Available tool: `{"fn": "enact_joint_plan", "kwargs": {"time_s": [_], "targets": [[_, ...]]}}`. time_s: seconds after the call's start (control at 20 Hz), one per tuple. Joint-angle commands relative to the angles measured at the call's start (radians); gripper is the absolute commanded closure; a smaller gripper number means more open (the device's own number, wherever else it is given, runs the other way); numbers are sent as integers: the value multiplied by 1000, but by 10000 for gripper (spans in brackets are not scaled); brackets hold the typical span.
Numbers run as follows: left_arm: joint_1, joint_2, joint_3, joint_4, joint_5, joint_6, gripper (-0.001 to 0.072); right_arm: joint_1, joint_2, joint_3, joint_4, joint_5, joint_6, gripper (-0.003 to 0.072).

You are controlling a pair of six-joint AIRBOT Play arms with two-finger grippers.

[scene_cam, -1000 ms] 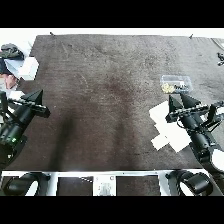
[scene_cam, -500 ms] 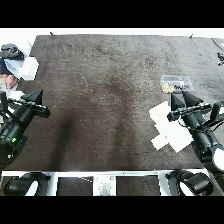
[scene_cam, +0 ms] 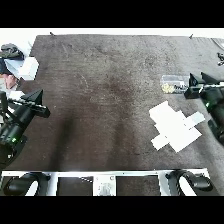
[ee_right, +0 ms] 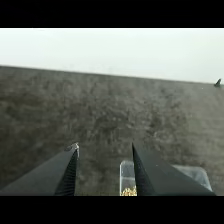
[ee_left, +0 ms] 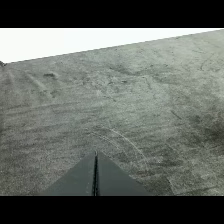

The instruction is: Fold the box and place the chain.

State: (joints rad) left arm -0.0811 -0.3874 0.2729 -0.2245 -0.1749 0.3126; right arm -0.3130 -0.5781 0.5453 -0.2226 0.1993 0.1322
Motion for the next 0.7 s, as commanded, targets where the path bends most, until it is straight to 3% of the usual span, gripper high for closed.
{"fn": "enact_joint_plan", "kwargs": {"time_s": [0.0, 0.15, 0.35, 0.45, 0.65], "targets": [[0, 1, 1, 0, 2, 0, 698, -285, -237, 178, -207, 468, 175, 301], [0, 1, 1, 0, -8, 0, 698, -420, -435, 363, -454, 643, 330, 301], [0, 1, 1, 0, -8, 0, 698, -488, -628, 586, -819, 854, 507, 300], [0, 1, 1, 0, -8, 0, 697, -504, -702, 670, -933, 941, 580, 229], [0, 1, 1, 0, -8, 0, 698, -515, -891, 855, -1086, 1147, 577, 229]]}}
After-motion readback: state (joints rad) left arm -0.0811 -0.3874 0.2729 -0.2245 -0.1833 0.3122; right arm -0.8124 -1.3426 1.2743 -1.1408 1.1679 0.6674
